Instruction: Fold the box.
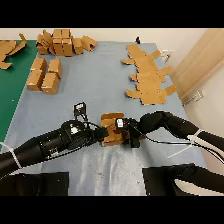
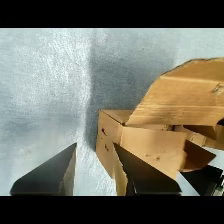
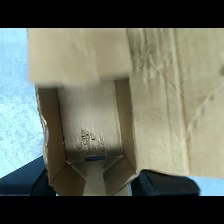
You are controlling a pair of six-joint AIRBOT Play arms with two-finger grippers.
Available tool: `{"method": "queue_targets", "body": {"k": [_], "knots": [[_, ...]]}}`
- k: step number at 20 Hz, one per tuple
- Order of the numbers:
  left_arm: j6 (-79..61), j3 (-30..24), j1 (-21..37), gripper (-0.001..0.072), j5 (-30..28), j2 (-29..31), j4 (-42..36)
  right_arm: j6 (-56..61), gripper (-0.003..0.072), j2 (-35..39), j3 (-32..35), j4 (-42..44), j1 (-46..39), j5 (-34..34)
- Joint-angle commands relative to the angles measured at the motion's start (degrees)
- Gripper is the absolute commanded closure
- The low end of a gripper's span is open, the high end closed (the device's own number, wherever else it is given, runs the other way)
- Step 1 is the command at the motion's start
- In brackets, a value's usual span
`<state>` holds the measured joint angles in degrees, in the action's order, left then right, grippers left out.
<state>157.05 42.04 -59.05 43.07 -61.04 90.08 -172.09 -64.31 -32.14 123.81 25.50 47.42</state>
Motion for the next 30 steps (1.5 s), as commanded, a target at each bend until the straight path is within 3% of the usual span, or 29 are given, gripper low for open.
{"method": "queue_targets", "body": {"k": [1,5,11,14,16,30], "knots": [[-0.42,0.02,-0.02,0.0356,2.25,0.96,-0.92,0.02,0.0099,0.0,0.0,0.02,-0.02,-0.02],[-0.37,0.02,0.57,0.0356,5.77,3.23,-0.79,0.0,0.0099,0.0,0.0,0.02,-0.02,0.0],[-0.17,0.02,0.11,0.0355,-2.64,3.39,-1.53,0.02,0.0099,0.0,0.0,0.02,-0.02,0.0],[-2.38,0.02,0.09,0.0341,-1.09,1.31,-3.19,0.02,0.0099,0.0,0.0,0.02,-0.02,0.0],[-3.43,0.04,0.09,0.0117,-1.11,-0.02,-4.44,0.02,0.0099,0.0,0.0,0.02,-0.02,0.0],[-6.95,0.55,0.09,0.0115,-1.11,-1.86,-4.46,0.02,0.0099,0.0,0.0,0.04,-0.02,0.0]]}}
